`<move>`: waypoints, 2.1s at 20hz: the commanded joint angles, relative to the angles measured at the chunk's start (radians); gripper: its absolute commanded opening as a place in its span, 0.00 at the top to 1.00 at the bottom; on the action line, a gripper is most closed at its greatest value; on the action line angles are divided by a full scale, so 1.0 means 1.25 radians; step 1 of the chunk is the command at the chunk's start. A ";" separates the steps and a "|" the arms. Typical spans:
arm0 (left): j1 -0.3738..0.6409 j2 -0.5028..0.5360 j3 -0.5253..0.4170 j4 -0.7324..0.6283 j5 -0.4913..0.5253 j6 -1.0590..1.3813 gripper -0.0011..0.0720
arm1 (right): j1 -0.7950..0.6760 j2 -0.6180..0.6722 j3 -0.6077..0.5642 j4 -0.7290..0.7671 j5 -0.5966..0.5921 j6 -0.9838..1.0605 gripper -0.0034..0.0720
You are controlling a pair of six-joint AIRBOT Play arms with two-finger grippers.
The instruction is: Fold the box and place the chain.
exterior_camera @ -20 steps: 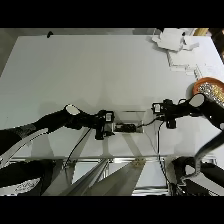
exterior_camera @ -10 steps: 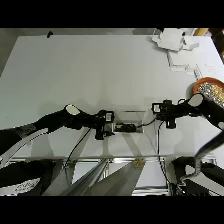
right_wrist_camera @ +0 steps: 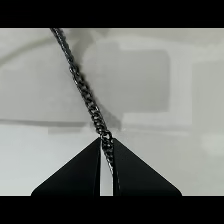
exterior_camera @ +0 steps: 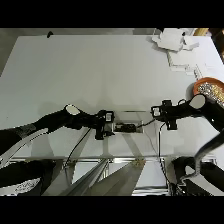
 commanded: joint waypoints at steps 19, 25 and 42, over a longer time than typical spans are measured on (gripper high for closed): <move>0.000 0.000 0.000 0.000 0.000 0.000 0.61 | 0.414 0.182 0.005 0.251 -0.135 0.065 0.75; 0.000 0.000 0.000 0.000 0.000 0.000 0.61 | 0.192 0.271 0.004 -0.025 -0.035 0.146 0.72; 0.000 0.000 0.000 0.000 0.000 0.000 0.61 | -0.023 -0.088 -0.005 -0.034 -0.096 -0.009 0.72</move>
